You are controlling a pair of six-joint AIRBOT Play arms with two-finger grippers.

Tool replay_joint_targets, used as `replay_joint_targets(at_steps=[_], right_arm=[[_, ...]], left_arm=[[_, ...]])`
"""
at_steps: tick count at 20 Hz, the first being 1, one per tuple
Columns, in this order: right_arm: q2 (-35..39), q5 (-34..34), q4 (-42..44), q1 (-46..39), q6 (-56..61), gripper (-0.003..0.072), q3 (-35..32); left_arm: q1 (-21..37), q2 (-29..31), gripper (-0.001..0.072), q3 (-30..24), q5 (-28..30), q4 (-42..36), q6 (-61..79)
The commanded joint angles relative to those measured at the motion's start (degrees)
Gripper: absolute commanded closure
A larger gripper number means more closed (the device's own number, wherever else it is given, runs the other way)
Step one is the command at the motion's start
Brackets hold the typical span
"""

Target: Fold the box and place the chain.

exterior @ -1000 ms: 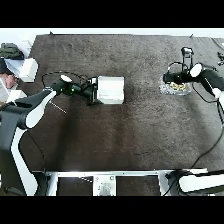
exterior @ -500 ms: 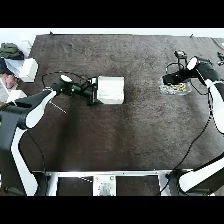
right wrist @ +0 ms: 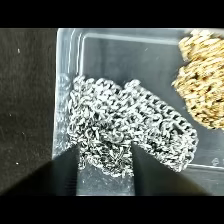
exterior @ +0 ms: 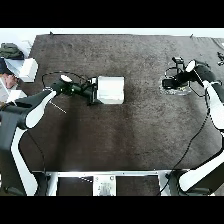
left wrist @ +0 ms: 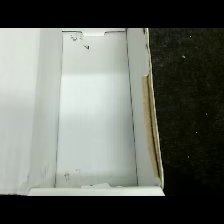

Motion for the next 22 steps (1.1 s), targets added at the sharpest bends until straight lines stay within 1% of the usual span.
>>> replay_joint_targets(at_steps=[1,2,3,4,5,7,10,16,17,19,22], right_arm=[[-1.2,1.51,0.31,0.11,-1.18,0.052,0.02],[-1.09,1.18,0.2,0.02,-1.05,0.052,0.04],[-1.01,0.85,-0.13,0.02,-1.05,0.0542,0.04],[-1.01,0.59,-0.13,0.02,-1.03,0.0637,0.09],[-0.98,0.57,-0.11,0.07,-1.01,0.0645,0.17],[-0.13,0.59,-0.07,0.09,-0.98,0.0701,0.15],[3.89,0.72,0.11,0.09,-1.01,0.0702,0.15],[17.53,2.27,0.57,0.33,-1.31,0.0703,0.15],[20.13,2.25,2.03,0.35,-1.95,0.0703,0.15],[25.29,1.27,7.58,0.61,-4.63,0.0703,0.15],[32.74,-2.8,13.11,3.21,-7.54,0.0704,0.17]], left_arm=[[0.02,0.04,0.0377,0.0,0.02,0.02,0.02],[0.02,0.04,0.0377,0.0,0.0,0.02,0.02],[0.02,0.04,0.0377,0.0,0.0,0.02,0.02],[0.02,0.04,0.0377,0.0,0.0,0.02,0.02],[0.02,0.04,0.0376,0.0,0.02,0.02,0.02],[0.02,0.04,0.0377,0.0,0.02,0.02,0.02],[0.02,0.04,0.0376,0.0,0.0,0.02,0.02],[0.02,0.04,0.0377,0.0,0.0,0.02,0.02],[0.02,0.04,0.0376,0.0,0.0,0.02,0.02],[0.02,0.04,0.0377,0.0,0.0,0.02,0.02],[0.02,0.04,0.0377,0.0,0.0,0.02,0.02]])
